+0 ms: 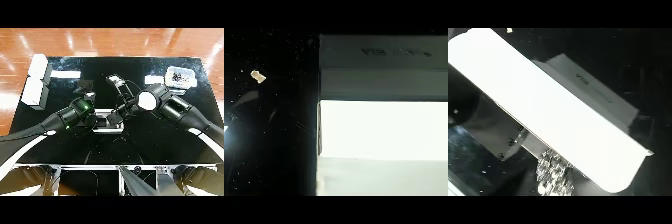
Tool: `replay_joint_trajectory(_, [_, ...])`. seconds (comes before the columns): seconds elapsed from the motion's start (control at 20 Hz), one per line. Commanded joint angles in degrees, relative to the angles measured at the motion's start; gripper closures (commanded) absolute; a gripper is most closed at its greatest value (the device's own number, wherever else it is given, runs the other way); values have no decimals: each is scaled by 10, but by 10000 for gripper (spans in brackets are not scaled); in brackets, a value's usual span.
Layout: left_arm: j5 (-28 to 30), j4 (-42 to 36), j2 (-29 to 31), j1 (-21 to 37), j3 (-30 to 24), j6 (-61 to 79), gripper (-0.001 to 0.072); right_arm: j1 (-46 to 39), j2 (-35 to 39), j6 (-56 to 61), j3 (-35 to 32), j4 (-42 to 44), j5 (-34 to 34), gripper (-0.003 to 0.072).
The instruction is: Fold the box and place the chain.
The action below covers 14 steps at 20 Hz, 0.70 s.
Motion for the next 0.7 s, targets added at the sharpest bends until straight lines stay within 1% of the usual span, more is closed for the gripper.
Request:
replay_joint_trajectory(0.0, [0,0,0,0,0,2,688,0,-7,13,-1,14,14,103])
replay_joint_trajectory(0.1, [-1,0,0,0,0,2,688,-2,-1,12,-1,13,30,101])
replay_joint_trajectory(0.2, [-1,0,0,0,0,2,688,-15,23,8,-1,2,51,101])
replay_joint_trajectory(0.25, [0,0,0,0,0,4,688,-26,43,8,-1,-16,72,101])
replay_joint_trajectory(0.4, [10,0,0,-8,0,34,689,-82,118,28,-1,-95,170,101])
replay_joint_trajectory(0.45, [14,-2,0,-9,0,33,689,-102,140,28,-2,-114,187,101])
replay_joint_trajectory(0.55, [13,-4,0,-8,0,33,689,-149,172,28,-5,-129,193,101])
replay_joint_trajectory(0.65, [13,-4,0,-8,0,33,688,-181,177,27,-12,-128,193,101])
